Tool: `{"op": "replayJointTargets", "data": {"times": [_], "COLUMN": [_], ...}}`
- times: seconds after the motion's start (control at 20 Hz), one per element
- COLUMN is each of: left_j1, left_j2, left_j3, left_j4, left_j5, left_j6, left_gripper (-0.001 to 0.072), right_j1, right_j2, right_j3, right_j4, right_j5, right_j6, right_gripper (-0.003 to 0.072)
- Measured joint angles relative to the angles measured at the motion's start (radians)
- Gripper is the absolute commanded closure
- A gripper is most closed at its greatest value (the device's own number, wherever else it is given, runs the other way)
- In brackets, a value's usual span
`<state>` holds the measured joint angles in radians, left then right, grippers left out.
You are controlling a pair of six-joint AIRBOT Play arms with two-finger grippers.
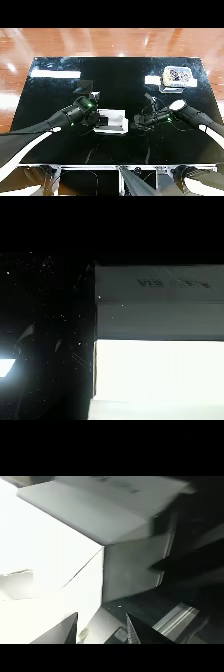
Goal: Fold the box and place the chain.
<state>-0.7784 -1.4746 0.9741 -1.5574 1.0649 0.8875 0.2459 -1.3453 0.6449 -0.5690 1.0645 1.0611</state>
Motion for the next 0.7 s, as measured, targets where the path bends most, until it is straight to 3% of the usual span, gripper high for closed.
{"op": "replayJointTargets", "data": {"times": [0.7], "left_j1": [0.000], "left_j2": [0.000], "left_j3": [0.000], "left_j4": [0.000], "left_j5": [0.000], "left_j6": [0.000], "left_gripper": [0.0683], "right_j1": [0.000], "right_j2": [0.000], "right_j3": [0.001], "right_j4": [0.048], "right_j5": [0.085], "right_j6": [-0.042], "right_gripper": [0.0285]}}
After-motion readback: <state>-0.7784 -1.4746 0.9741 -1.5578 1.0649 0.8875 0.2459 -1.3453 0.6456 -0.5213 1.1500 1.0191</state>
